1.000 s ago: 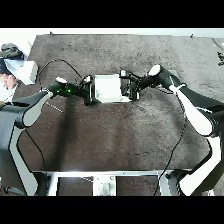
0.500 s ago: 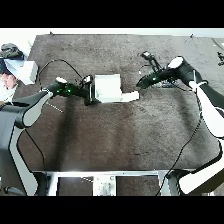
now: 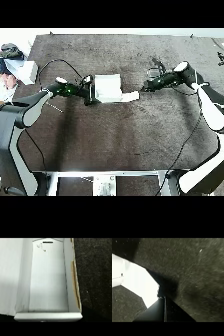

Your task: Fold the box and place the chain.

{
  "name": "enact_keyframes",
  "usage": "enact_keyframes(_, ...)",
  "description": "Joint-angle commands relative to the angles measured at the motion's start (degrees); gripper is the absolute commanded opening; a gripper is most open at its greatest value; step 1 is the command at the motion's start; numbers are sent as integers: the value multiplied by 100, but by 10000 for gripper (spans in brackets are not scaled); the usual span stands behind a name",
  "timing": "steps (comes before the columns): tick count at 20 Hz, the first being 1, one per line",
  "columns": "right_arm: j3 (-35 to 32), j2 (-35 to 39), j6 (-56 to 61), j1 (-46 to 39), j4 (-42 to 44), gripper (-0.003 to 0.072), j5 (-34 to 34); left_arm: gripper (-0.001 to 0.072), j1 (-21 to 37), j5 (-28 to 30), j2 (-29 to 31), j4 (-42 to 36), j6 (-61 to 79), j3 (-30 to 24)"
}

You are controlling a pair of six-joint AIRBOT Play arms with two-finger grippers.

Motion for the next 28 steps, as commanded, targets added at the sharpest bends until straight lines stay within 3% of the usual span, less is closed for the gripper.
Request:
enact_keyframes(1, -7, -345, 68, 42, 243, 9, 284, 489, 0, 0, -2, 2, 4, 0)
enact_keyframes(7, -9, -575, -706, 382, 1882, 11, 868, 489, 0, 0, -2, 2, 4, 0)
enact_keyframes(8, -7, -573, -704, 468, 1974, 39, 872, 489, 0, 0, -2, 2, 4, 0)
enact_keyframes(10, 0, -568, -699, 590, 1978, 244, 863, 489, 0, 2, -2, 2, 4, 0)
enact_keyframes(15, 13, -474, -684, 603, 1978, 246, 636, 489, 0, 0, -2, 2, 2, 0)
enact_keyframes(16, 13, -409, -686, 601, 1976, 441, 612, 489, 0, 2, -2, 2, 4, 0)
enact_keyframes(17, 13, -339, -688, 601, 1976, 590, 608, 489, 0, 0, -2, 2, 2, 0)
enact_keyframes(22, 13, -354, -481, 754, 1871, 590, 463, 489, 0, 0, -2, 2, 2, 0)
enact_keyframes(24, 59, -341, -398, 754, 1891, 409, 483, 489, 0, 0, -2, 2, 4, 0)
enact_keyframes(28, 282, -341, -2, 833, 1705, 408, 520, 489, 0, 2, -2, 2, 4, 0)
